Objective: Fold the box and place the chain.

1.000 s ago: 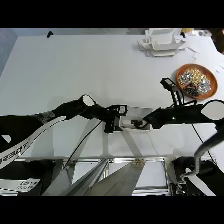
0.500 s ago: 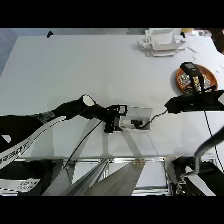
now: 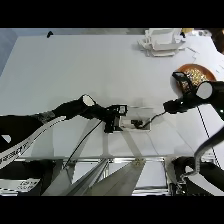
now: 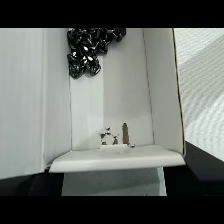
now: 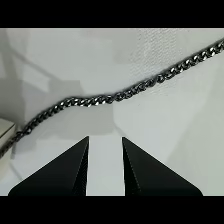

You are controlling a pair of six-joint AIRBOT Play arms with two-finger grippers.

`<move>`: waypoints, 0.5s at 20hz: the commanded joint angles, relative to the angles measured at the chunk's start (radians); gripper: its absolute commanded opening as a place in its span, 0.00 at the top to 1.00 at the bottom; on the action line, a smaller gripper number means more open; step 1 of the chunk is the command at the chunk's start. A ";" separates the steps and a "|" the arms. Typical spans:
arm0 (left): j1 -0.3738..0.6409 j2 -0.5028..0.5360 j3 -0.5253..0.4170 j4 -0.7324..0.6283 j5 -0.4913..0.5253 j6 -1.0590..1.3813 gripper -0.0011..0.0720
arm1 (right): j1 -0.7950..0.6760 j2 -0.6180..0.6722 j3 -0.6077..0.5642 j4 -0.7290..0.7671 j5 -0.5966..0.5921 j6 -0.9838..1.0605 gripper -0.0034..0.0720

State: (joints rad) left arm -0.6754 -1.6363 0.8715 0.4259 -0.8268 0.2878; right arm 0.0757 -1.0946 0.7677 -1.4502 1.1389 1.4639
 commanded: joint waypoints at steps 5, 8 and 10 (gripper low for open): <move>0.001 0.000 0.001 0.000 0.000 0.000 0.97 | -0.001 -0.164 -0.002 -0.041 -0.095 0.006 0.60; 0.001 0.000 0.001 0.000 0.000 0.000 0.97 | -0.001 -0.186 -0.002 -0.041 -0.132 0.006 0.59; 0.001 0.000 0.001 0.000 0.000 0.000 0.97 | -0.001 -0.195 -0.002 -0.042 -0.141 0.006 0.60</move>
